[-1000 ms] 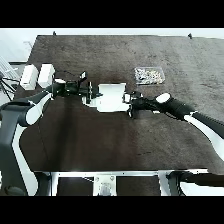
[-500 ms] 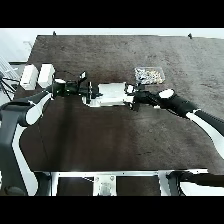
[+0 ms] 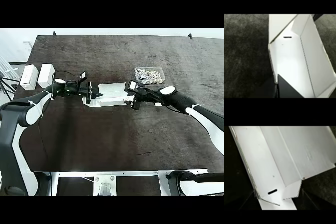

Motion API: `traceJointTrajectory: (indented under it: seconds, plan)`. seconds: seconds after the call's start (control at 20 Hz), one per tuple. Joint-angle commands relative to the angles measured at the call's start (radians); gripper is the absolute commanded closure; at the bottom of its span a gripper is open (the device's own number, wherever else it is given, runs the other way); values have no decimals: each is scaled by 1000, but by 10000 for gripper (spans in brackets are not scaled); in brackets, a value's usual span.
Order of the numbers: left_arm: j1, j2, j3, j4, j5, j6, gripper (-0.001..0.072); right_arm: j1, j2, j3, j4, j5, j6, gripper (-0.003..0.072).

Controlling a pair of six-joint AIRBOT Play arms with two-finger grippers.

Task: Fold the box and place the chain.

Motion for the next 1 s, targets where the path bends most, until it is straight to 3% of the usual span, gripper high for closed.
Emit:
traceJointTrajectory:
  seconds: [0.0,0.4,0.75,0.95]
  plan:
    - [1,1,0,0,0,0,687,-29,-37,54,4,86,8,26]
    - [1,1,0,0,0,0,687,-61,-138,136,1,179,-18,26]
    - [1,1,0,0,0,0,687,-99,-245,292,0,379,-18,26]
    - [1,1,0,0,0,0,687,-99,-296,323,-6,435,-27,26]
